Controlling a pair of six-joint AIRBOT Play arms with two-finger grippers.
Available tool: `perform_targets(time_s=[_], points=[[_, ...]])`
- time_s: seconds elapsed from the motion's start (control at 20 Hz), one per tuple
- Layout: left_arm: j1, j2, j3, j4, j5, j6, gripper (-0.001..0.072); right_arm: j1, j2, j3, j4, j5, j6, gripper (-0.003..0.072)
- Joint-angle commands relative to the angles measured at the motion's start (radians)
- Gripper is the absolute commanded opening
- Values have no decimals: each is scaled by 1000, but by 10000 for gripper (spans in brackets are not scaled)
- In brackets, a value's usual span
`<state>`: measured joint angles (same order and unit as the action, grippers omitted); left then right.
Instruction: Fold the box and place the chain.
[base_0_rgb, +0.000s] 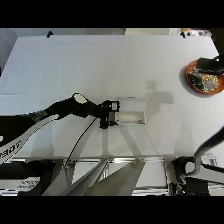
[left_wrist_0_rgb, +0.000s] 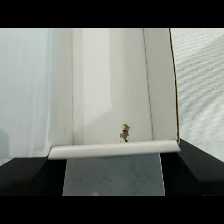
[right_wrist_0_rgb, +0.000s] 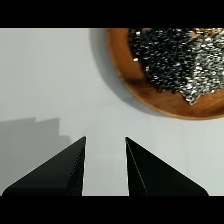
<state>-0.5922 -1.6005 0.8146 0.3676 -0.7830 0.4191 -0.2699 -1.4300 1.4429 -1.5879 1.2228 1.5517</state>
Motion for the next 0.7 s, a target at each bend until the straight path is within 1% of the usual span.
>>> perform_targets(time_s=[0.0,0.25,0.45,0.65], points=[[0,1,0,0,1,0,205,-103,-137,57,6,-22,-8,246],[0,1,0,0,1,0,205,-129,-275,57,6,-95,27,249],[0,1,0,0,1,0,205,-132,-322,57,-6,-107,71,248],[0,1,0,0,1,0,205,-133,-342,57,-6,-118,124,232]])
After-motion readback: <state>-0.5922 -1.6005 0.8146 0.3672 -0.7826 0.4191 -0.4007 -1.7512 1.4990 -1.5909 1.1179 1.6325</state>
